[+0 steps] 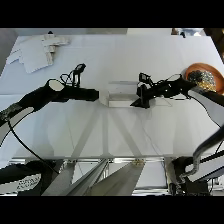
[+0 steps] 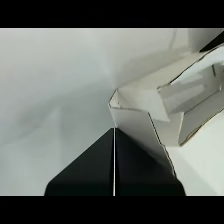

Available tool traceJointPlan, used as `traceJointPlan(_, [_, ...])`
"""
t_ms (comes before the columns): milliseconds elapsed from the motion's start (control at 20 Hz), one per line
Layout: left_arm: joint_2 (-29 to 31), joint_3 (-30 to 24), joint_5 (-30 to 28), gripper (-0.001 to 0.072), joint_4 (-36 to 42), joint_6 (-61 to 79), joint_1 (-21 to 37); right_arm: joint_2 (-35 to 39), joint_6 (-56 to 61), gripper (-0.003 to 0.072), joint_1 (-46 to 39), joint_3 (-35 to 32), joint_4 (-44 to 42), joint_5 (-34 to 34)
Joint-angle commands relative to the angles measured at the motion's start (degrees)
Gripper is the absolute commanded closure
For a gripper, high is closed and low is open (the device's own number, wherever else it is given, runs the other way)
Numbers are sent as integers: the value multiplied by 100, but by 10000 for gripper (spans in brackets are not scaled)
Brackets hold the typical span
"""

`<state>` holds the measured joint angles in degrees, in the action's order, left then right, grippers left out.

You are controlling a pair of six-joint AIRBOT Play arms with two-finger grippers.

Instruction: Fold the box and place the chain.

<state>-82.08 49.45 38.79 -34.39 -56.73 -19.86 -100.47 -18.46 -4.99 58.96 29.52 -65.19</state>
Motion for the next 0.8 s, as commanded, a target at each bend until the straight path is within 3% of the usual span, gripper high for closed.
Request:
traceJointPlan(0, [24,205,-66,686,4,184,-31,-2,2,249,4,2,0,0])
traceJointPlan(200, [20,205,-46,544,26,409,-103,-2,2,249,4,2,2,0])
traceJointPlan(500, [9,205,-50,543,28,527,-238,-2,0,249,4,2,0,0])
traceJointPlan(550, [7,205,-72,491,31,527,-238,-2,0,249,4,2,0,0])
traceJointPlan(600, [4,205,-74,366,31,527,-238,-2,0,249,4,2,0,0])
traceJointPlan(650, [0,205,-61,317,28,527,-238,-2,2,249,4,2,0,0])
traceJointPlan(750, [-11,205,-17,314,28,529,-238,-2,0,249,4,2,0,0])
